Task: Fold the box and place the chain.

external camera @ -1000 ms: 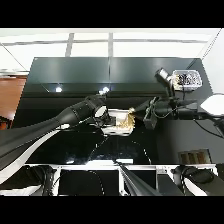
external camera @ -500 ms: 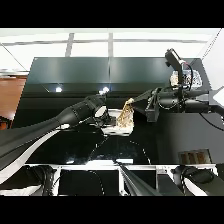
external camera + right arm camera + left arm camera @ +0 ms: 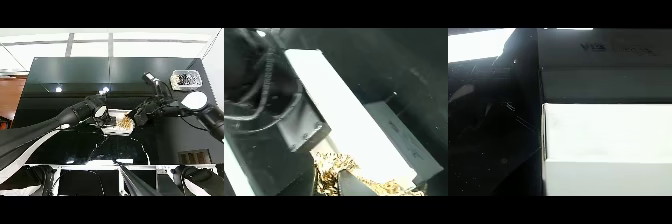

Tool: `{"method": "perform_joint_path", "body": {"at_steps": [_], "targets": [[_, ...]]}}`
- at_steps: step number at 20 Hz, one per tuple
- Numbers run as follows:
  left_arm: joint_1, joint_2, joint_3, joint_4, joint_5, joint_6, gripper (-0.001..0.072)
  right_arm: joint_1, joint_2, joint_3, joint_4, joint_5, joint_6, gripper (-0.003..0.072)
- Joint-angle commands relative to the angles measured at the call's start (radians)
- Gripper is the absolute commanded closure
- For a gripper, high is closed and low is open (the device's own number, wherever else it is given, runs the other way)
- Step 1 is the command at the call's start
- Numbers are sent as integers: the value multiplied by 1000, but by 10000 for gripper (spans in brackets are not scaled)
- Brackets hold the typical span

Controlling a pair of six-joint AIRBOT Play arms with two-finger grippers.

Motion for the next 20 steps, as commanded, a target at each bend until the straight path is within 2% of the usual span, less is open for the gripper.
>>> {"method": "perform_joint_path", "body": {"at_steps": [1, 3, 5, 7, 8, 9, 11, 15, 17, 20], "targets": [[0, 0, 0, 0, 0, 0, 680, -9, -35, -10, -12, -35, 3, 291], [0, 0, 0, 0, 0, 0, 680, -75, -34, -6, -26, 69, 3, 271], [0, 0, 0, 0, 0, 0, 680, -144, -32, -7, -128, 175, 3, 271], [0, 0, 0, 0, 0, 0, 680, -183, -32, -27, -254, 205, 2, 271], [0, 0, 0, 0, 0, 0, 680, -186, -33, -49, -293, 188, -17, 202], [0, 0, 0, 0, 0, 0, 680, -184, -33, -79, -317, 152, -47, -33], [0, 0, 0, 0, 0, 0, 680, -164, -33, -139, -325, 56, -180, -34], [0, 0, 0, 0, 0, 0, 680, -79, -41, -235, -315, -125, -645, -34], [0, 0, 0, 0, 0, 0, 680, -68, -77, -237, -217, -165, -734, -34], [0, 0, 0, 0, 0, 0, 680, -61, -121, -237, -48, -201, -972, -34]]}}
